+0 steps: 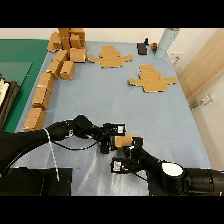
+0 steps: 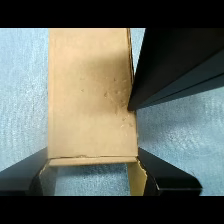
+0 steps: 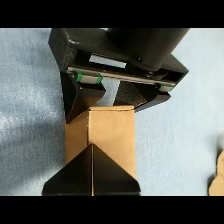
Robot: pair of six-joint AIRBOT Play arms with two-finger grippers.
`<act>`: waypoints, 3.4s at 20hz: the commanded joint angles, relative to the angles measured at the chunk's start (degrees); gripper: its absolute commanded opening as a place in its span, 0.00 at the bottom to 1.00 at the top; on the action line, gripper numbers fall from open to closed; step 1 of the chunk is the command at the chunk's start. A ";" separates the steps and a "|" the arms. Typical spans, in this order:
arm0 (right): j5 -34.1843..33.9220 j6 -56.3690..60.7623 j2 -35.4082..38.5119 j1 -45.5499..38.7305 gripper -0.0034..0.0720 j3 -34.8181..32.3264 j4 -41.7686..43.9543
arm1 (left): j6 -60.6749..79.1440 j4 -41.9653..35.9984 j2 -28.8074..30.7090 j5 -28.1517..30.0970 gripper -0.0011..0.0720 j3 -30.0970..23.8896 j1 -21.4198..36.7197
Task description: Fold the box.
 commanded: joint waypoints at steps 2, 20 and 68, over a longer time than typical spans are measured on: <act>-0.15 0.02 -0.04 0.04 0.05 -0.04 0.13 | 0.00 0.00 -0.02 0.02 0.66 0.02 0.02; 3.30 1.16 -1.20 -0.39 0.05 2.10 -5.46 | 0.00 0.00 -0.02 0.02 0.66 0.02 0.02; 1.92 4.94 1.86 -1.03 0.05 2.16 -6.51 | 0.00 0.00 -0.02 0.02 0.66 0.02 0.02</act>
